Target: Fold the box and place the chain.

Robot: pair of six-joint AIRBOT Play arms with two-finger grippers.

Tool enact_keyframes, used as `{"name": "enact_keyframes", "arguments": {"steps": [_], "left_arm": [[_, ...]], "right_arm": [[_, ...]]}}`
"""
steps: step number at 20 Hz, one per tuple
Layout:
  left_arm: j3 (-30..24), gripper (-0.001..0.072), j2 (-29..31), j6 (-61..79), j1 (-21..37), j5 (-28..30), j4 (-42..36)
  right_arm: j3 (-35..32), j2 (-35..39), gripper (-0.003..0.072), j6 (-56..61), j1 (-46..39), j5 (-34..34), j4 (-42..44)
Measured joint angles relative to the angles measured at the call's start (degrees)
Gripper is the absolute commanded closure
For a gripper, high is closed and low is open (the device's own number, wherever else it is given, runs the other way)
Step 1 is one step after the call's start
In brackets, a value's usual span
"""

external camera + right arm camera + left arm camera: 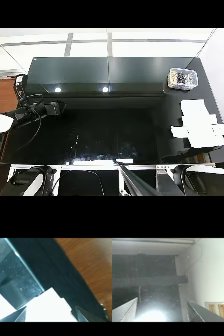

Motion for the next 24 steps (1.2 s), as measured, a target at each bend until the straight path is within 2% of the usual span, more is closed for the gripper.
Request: {"name": "enact_keyframes", "arguments": {"steps": [3, 5, 7, 8, 9, 10, 12, 18, 21, 24], "left_arm": [[0.00, 0.0002, -0.15, 0.00, 0.00, -0.33, 0.02], [0.00, 0.0002, -0.35, 0.00, 0.00, -0.52, -0.02], [0.00, 0.0002, -0.59, 0.00, 0.00, -0.57, -0.07], [0.00, 0.0002, -0.66, -0.02, 0.02, -0.52, -0.26], [0.00, 0.0002, -0.74, 0.00, 0.00, -0.55, -0.33], [0.00, 0.0002, -0.76, 0.00, 0.00, -0.55, -0.39], [0.00, 0.0002, -0.83, -0.02, 0.00, -0.57, -0.52], [0.00, 0.0002, -0.85, 0.00, 0.00, -0.55, -0.74], [0.00, 0.0002, -0.85, -0.02, 0.00, -0.52, -1.03], [0.00, 0.0003, -0.85, -0.02, 0.02, -0.44, -1.09]], "right_arm": [[0.76, -2.27, -0.0034, -4.20, -0.59, 2.58, 3.65], [1.29, -3.02, 0.0200, -6.45, -0.70, 3.76, 5.29], [2.03, -3.32, 0.0226, -8.20, -0.81, 5.11, 6.14], [2.54, -3.43, 0.0397, -9.11, -0.81, 6.01, 6.51], [2.97, -3.54, 0.0466, -9.75, -0.83, 6.88, 6.69], [3.32, -3.58, 0.0504, -10.23, -0.83, 7.98, 6.73], [3.78, -3.58, 0.0668, -11.06, -0.74, 10.12, 7.06], [4.13, -2.89, 0.0671, -11.82, 3.43, 16.09, 9.27], [3.54, -2.23, 0.0670, -10.91, 8.41, 18.93, 14.62], [-0.26, 0.55, 0.0671, -10.10, 13.70, 18.73, 21.75]]}}
